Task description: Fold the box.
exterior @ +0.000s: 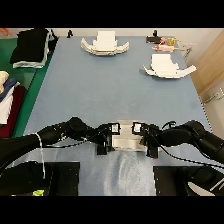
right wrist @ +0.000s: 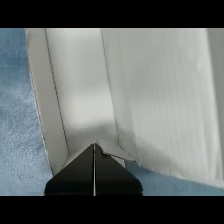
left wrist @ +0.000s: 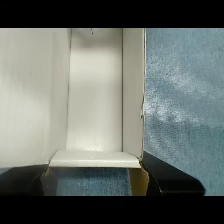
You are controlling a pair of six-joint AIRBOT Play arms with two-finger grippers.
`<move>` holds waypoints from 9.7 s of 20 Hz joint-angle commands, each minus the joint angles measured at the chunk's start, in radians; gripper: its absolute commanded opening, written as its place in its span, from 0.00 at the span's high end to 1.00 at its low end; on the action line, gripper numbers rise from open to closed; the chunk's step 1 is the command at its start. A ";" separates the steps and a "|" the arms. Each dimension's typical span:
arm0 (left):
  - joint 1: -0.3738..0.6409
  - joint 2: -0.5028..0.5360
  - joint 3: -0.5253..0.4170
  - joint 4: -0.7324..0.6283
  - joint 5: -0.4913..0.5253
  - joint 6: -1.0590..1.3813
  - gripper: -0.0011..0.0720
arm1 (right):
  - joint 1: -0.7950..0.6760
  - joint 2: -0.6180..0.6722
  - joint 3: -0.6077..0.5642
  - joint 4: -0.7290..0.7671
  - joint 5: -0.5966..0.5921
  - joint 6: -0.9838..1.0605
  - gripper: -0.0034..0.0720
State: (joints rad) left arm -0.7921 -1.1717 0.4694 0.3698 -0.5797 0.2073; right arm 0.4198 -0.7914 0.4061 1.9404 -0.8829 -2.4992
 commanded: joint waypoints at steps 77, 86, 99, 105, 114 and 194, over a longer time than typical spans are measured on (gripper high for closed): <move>0.000 0.000 0.001 0.001 0.002 0.002 0.26 | 0.324 -0.309 0.272 -0.417 -0.261 1.893 0.67; 0.000 0.000 0.001 0.001 0.001 0.002 0.26 | 0.323 -0.303 0.310 -0.415 -0.283 1.886 0.44; 0.000 0.000 0.001 0.001 0.001 0.002 0.26 | 0.105 -0.130 0.518 -0.629 -0.659 1.625 0.95; 0.000 0.000 0.001 0.001 0.001 0.002 0.26 | -0.356 -0.326 0.512 -0.072 -0.376 1.064 0.95; 0.000 0.000 0.001 0.001 0.001 0.002 0.26 | -0.506 -0.635 0.519 0.451 -0.550 0.499 0.95; 0.000 0.000 0.001 0.001 0.001 0.002 0.26 | 0.262 0.032 0.108 -0.156 0.247 -0.030 0.22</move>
State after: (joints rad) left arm -0.7910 -1.1717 0.4698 0.3698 -0.5774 0.2077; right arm 0.6811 -0.7601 0.5060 1.7889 -0.6392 -2.5305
